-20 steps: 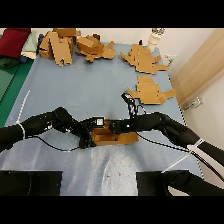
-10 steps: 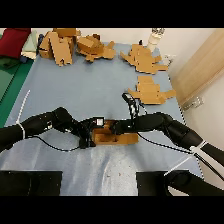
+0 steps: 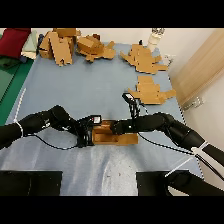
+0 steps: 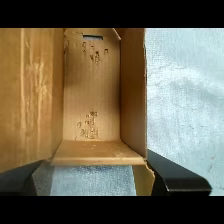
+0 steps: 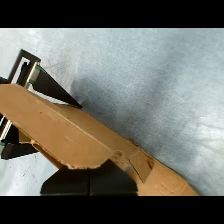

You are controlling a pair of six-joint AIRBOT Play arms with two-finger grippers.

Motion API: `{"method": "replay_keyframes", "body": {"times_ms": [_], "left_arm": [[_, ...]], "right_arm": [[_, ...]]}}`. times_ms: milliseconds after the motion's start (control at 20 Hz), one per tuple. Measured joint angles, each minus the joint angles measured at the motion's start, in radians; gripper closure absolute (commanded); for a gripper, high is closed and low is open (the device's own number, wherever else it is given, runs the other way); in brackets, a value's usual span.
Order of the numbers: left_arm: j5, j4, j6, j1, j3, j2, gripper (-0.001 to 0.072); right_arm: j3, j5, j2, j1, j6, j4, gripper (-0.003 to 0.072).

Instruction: Fold the box.

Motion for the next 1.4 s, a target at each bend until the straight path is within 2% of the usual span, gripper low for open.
{"method": "replay_keyframes", "body": {"times_ms": [450,850,900,950,1000,1400], "left_arm": [[-0.057,-0.061,0.058,0.007,-0.001,-0.001,0.0014],[-0.06,-0.104,0.093,0.007,-0.001,-0.002,0.0015],[-0.059,-0.108,0.093,0.007,-0.001,-0.002,0.0071],[-0.058,-0.11,0.093,0.007,-0.001,-0.002,0.0242],[-0.059,-0.115,0.095,0.007,-0.001,-0.002,0.0269],[-0.06,-0.117,0.105,0.007,0.0,-0.008,0.027]], "right_arm": [[0.0,0.016,0.0,0.0,0.002,-0.009,0.0683],[0.0,0.024,0.0,0.0,0.003,-0.01,0.0683],[0.0,0.024,0.0,0.0,0.003,-0.01,0.0683],[0.0,0.024,0.0,0.0,0.003,-0.01,0.0683],[0.0,0.024,0.0,0.0,0.003,-0.009,0.0683],[0.0,0.024,0.0,0.0,0.003,-0.008,0.0683]]}}
